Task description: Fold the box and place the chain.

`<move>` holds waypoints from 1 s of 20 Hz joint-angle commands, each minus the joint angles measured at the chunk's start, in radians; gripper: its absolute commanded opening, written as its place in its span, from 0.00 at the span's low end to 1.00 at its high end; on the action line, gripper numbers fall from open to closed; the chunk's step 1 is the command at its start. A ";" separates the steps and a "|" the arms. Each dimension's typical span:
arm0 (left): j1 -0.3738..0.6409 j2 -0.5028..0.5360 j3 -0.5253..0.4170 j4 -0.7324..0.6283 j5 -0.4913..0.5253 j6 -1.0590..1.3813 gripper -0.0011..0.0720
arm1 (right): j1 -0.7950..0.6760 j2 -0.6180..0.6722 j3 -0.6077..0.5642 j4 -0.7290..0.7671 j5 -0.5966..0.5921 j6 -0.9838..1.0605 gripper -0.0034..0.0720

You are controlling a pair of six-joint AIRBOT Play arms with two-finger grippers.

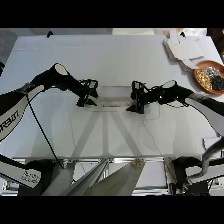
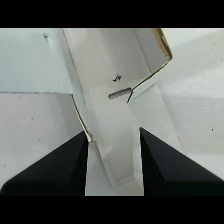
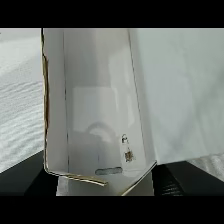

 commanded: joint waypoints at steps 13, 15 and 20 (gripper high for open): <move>0.019 -0.001 0.000 -0.044 -0.047 0.033 0.30 | 0.000 0.000 0.000 0.002 -0.002 0.002 0.74; 0.016 -0.001 0.000 -0.044 -0.048 0.032 0.30 | 0.000 0.000 0.000 0.002 -0.002 0.002 0.74; -0.003 -0.001 0.000 -0.044 -0.026 -0.060 0.30 | 0.000 0.000 0.000 0.001 -0.002 0.002 0.74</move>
